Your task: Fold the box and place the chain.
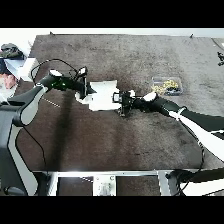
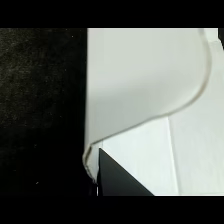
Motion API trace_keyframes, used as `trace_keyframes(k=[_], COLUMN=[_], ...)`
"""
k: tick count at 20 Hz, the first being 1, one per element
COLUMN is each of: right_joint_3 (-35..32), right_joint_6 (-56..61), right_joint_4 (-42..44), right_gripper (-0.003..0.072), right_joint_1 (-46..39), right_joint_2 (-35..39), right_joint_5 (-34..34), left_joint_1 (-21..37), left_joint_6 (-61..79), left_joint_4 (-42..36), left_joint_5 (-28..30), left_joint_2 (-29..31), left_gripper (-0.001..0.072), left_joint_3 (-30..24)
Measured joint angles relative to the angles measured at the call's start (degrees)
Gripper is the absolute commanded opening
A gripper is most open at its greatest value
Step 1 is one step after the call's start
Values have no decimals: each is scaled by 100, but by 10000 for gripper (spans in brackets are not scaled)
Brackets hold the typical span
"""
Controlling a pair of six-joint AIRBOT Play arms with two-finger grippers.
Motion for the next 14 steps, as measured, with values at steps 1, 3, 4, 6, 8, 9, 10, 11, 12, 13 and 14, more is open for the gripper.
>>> trace_keyframes(k=[1, 3, 4, 6, 8, 9, 10, 11, 12, 13, 14], right_joint_3=[61, 160, 190, 232, 256, 271, 315, 387, 494, 597, 704], right_joint_6=[2, 17, 17, 17, 20, 20, 22, 22, 22, 24, 24], right_joint_4=[9, 74, 74, 81, 85, 85, 85, 81, 79, 79, 72], right_gripper=[584, 584, 584, 584, 583, 583, 584, 584, 585, 585, 585], right_joint_1=[0, 7, 9, 4, -31, -68, -120, -181, -258, -328, -398], right_joint_2=[-20, -24, -11, 61, 98, 109, 101, 63, 17, -37, -90], right_joint_5=[-61, -205, -247, -293, -319, -343, -356, -343, -249, -133, -7], left_joint_1=[0, 4, 4, 4, 4, 4, 4, 4, 4, 4, 4], left_joint_6=[0, 0, 0, 0, 0, 0, 0, 0, 0, 0, 0], left_joint_4=[-4, 0, -2, -2, -2, 0, 0, 0, 0, 0, 0], left_joint_5=[17, 24, 24, 22, 15, 9, 7, 4, 4, 4, 4], left_joint_2=[0, 2, 0, 0, 0, 0, 0, 0, 0, 0, 0], left_gripper=[17, 18, 18, 17, 17, 17, 17, 17, 17, 17, 17], left_joint_3=[0, 0, 0, 0, 0, 0, 0, 0, 0, 0, 0])
